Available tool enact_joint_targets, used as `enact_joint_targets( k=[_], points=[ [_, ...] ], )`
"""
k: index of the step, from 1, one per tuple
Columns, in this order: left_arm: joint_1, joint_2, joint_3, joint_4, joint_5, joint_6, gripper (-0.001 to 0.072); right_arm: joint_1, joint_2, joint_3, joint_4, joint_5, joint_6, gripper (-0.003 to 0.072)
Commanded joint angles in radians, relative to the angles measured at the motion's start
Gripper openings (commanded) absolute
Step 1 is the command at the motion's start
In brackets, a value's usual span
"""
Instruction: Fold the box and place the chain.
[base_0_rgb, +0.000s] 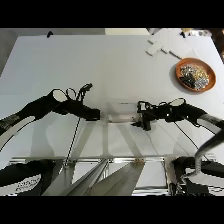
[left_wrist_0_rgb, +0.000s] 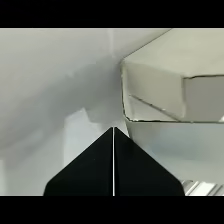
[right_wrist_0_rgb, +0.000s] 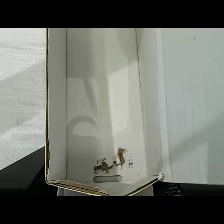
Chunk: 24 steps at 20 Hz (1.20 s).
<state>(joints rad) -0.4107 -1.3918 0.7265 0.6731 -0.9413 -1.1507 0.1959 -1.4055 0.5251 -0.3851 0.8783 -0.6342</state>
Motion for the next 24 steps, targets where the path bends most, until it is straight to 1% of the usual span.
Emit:
enact_joint_targets(
  k=[1, 3, 4, 5, 9, 11, 15, 18, 19, 21, 24],
  points=[
    [-0.026, 0.001, 0.032, -0.031, -0.006, 0.006, 0.0010, 0.000, 0.001, 0.000, 0.000, 0.000, 0.000, 0.0414],
    [-0.036, 0.010, 0.050, -0.033, -0.004, 0.006, 0.0019, 0.000, 0.001, 0.000, 0.000, 0.000, 0.000, 0.0414],
    [-0.040, 0.017, 0.054, -0.033, -0.001, 0.006, 0.0075, 0.000, 0.001, 0.000, 0.000, 0.000, 0.000, 0.0414],
    [-0.040, 0.023, 0.055, -0.032, -0.002, 0.004, 0.0103, 0.000, 0.001, 0.000, 0.000, 0.000, 0.000, 0.0414],
    [-0.040, 0.041, 0.056, -0.029, -0.005, -0.004, 0.0122, 0.000, 0.001, 0.000, 0.000, 0.000, 0.000, 0.0414],
    [-0.040, 0.047, 0.056, -0.029, -0.005, -0.033, 0.0285, 0.000, 0.001, 0.000, 0.000, 0.000, 0.000, 0.0414],
    [-0.053, 0.048, 0.057, -0.029, -0.005, -0.055, 0.0291, 0.000, 0.001, 0.000, 0.000, 0.000, 0.000, 0.0414],
    [-0.084, 0.046, 0.057, 0.000, 0.020, -0.109, 0.0298, 0.000, 0.001, 0.000, 0.000, 0.000, 0.000, 0.0414],
    [-0.094, 0.045, 0.060, 0.024, 0.025, -0.148, 0.0355, 0.000, 0.001, 0.000, 0.000, 0.000, 0.000, 0.0414],
    [-0.117, 0.045, 0.072, 0.079, 0.024, -0.231, 0.0392, 0.000, 0.001, 0.000, 0.000, 0.000, 0.000, 0.0414],
    [-0.168, 0.041, 0.111, 0.156, 0.024, -0.372, 0.0392, 0.000, 0.001, 0.000, 0.000, 0.000, 0.000, 0.0414]
  ],
)
